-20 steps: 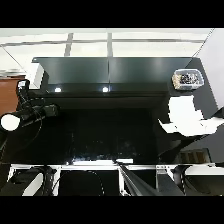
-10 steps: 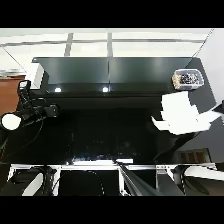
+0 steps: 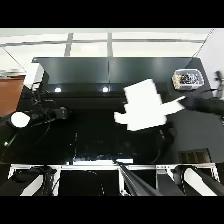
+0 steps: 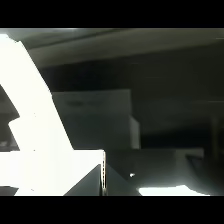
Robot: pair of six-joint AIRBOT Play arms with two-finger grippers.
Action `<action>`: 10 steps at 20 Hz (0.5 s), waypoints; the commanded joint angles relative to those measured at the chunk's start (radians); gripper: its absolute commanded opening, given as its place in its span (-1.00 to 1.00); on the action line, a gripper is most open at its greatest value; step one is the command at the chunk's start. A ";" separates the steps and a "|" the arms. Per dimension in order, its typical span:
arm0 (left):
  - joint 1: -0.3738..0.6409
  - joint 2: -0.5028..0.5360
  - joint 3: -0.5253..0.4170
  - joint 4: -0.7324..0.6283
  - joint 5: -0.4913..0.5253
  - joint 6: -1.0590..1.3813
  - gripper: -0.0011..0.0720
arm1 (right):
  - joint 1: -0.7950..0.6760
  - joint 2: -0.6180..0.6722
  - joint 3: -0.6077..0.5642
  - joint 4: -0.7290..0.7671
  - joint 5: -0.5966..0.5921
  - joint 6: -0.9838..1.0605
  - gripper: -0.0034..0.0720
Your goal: Fold the box and place the chain.
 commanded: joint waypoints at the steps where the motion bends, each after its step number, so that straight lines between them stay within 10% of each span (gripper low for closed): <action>1: -0.122 -0.089 0.045 -0.086 -0.002 0.004 0.96 | 0.290 0.113 -0.223 0.211 -0.275 -0.005 -0.87; 10: -0.127 -0.539 0.361 -0.597 -0.409 0.442 0.95 | 0.616 0.114 -0.298 0.264 -0.472 0.007 -0.87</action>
